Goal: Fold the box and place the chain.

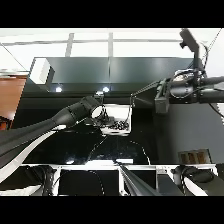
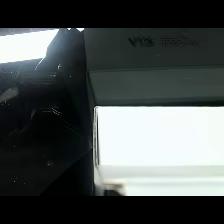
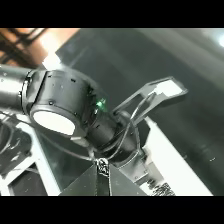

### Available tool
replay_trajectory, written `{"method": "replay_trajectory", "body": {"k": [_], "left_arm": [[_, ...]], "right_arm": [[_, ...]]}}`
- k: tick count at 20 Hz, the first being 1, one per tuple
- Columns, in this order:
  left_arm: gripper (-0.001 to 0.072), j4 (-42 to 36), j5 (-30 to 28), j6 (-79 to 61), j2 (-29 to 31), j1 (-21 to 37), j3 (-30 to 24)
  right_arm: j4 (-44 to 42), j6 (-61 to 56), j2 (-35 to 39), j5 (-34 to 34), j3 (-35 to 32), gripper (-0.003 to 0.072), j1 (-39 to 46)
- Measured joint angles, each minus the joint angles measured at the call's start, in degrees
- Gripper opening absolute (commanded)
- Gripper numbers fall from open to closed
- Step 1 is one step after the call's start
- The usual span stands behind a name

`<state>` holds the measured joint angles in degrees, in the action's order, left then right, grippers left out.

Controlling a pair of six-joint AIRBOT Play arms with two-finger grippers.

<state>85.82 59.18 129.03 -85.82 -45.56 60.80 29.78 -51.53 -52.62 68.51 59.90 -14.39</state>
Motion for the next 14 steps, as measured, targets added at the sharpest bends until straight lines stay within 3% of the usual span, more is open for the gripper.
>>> {"method": "replay_trajectory", "body": {"k": [6,7,8,11,14], "left_arm": [[0.0028,0.0,0.0,0.0,0.0,0.0,0.0],[0.0027,0.0,0.0,0.0,0.0,0.0,0.0],[0.0027,0.0,0.0,0.0,0.0,0.0,0.0],[0.0027,0.0,0.0,0.0,0.0,0.0,0.0],[0.0028,0.0,0.0,0.0,0.0,0.0,0.0]], "right_arm": [[2.2,-2.5,-5.8,-2.4,-7.2,0.0023,-4.8],[3.0,-2.8,-6.5,-4.2,-9.0,0.0117,-5.9],[3.4,-3.3,-7.0,-6.3,-10.7,0.0328,-6.6],[5.3,-4.0,-7.7,-10.8,-13.7,0.0342,-7.0],[9.2,-4.4,-6.7,-8.5,-13.1,0.0343,-2.1]]}}
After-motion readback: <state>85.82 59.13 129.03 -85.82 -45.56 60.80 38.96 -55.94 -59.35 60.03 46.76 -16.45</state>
